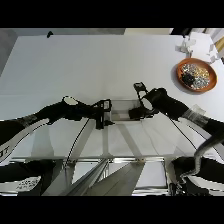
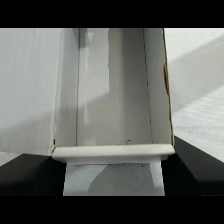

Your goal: Fold the box and place the chain.

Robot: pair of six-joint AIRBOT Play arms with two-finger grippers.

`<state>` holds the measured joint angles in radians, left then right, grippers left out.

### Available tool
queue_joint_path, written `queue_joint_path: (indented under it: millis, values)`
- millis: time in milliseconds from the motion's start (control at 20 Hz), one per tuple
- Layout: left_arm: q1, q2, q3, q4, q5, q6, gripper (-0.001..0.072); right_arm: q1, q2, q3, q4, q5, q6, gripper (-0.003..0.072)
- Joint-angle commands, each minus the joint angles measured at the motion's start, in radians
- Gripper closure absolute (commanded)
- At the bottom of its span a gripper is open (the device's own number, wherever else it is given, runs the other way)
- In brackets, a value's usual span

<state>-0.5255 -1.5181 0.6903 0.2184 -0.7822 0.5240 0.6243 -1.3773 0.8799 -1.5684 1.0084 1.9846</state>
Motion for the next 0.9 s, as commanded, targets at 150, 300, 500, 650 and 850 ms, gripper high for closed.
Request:
queue_joint_path:
  millis: [150,300,500,650,850]
  values:
    - [0.000,0.000,0.000,0.000,0.000,-0.001,0.0503,-0.002,0.227,0.001,-0.021,0.025,-0.172,0.0270]
    - [0.000,0.000,0.000,0.000,0.000,-0.001,0.0503,-0.041,0.378,0.007,-0.030,0.012,-0.297,0.0279]
    - [0.000,0.000,0.000,0.000,0.000,-0.001,0.0503,-0.378,0.360,0.144,-0.032,0.012,-0.409,0.0290]
    - [0.000,0.000,0.000,0.000,0.001,-0.001,0.0503,-0.640,0.260,0.245,-0.032,-0.015,-0.454,0.0372]
    - [0.000,0.000,0.000,0.000,0.000,-0.001,0.0503,-0.845,0.091,0.337,-0.016,-0.096,-0.477,0.0398]
